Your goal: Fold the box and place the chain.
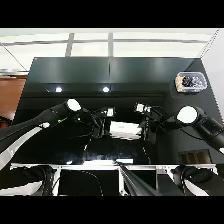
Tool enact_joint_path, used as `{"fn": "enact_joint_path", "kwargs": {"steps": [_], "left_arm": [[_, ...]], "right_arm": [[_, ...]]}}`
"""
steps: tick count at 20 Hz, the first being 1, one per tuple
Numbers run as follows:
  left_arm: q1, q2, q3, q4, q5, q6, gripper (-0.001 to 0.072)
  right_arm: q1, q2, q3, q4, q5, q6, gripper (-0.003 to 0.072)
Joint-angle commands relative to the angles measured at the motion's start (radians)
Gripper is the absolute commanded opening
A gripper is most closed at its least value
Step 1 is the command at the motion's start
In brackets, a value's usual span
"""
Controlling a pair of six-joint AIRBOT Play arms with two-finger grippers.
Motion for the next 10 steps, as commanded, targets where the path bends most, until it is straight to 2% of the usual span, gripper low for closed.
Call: {"fn": "enact_joint_path", "kwargs": {"steps": [1, 6, 8, 10], "left_arm": [[0.0, 0.0, 0.0, 0.0, 0.0, -0.001, 0.0463], [0.0, 0.0, 0.0, 0.0, 0.0, -0.002, 0.0463], [0.0, 0.0, 0.0, 0.0, 0.0, -0.002, 0.0463], [0.0, 0.0, 0.0, 0.0, 0.0, -0.002, 0.0463]], "right_arm": [[0.011, -0.001, -0.016, 0.003, -0.009, 0.004, 0.0391], [0.008, 0.018, 0.01, 0.0, 0.008, 0.061, 0.0391], [-0.013, 0.056, 0.029, 0.002, 0.028, 0.167, 0.0391], [-0.051, 0.09, 0.031, 0.003, 0.046, 0.374, 0.0391]]}}
